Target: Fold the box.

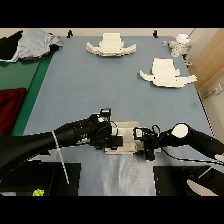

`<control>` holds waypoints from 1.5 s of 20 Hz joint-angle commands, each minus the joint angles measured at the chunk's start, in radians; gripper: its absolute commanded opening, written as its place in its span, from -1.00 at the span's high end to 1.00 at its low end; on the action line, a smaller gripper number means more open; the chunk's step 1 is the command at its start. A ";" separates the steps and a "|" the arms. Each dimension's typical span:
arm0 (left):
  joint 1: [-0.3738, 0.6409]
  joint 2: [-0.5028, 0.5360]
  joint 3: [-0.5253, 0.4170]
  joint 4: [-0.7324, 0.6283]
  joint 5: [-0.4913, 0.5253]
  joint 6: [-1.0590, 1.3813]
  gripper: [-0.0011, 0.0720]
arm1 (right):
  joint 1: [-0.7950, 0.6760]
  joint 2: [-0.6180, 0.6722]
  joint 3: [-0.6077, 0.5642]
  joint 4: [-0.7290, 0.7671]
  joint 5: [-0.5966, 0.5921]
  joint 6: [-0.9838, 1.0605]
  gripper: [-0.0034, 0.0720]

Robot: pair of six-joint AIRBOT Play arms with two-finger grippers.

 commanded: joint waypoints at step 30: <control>-0.028 -0.077 0.158 0.015 -0.150 -0.057 -0.92 | 0.000 0.001 0.001 0.000 0.000 0.000 -0.49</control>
